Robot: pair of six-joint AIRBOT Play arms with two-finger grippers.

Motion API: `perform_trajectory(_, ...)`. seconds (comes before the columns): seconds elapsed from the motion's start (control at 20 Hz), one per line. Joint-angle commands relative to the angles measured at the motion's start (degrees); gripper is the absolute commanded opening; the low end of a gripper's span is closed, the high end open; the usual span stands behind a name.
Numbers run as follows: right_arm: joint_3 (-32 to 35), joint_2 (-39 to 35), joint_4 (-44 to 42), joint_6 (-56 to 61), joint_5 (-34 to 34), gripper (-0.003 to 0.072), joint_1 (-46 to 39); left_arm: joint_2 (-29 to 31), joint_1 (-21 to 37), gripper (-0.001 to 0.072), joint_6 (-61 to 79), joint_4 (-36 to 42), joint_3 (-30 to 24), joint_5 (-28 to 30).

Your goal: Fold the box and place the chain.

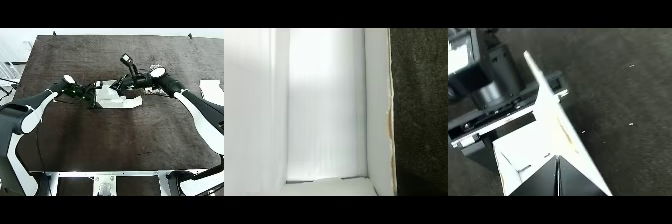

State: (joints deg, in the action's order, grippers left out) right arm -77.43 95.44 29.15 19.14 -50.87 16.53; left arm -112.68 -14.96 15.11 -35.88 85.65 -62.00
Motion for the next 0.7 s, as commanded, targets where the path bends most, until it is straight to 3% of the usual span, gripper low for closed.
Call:
perform_trajectory(0.0, 2.0, -2.3, 1.6, 1.4, 1.4, 0.0016, -0.6, 0.0, 0.0, 0.0467, -0.1, -0.1, 0.0, 0.2)
perform_trajectory(0.65, 9.6, -2.3, -2.4, 1.1, 13.9, 0.0015, -1.3, 0.1, 0.1, 0.0467, -0.1, -0.8, 0.0, 1.5)
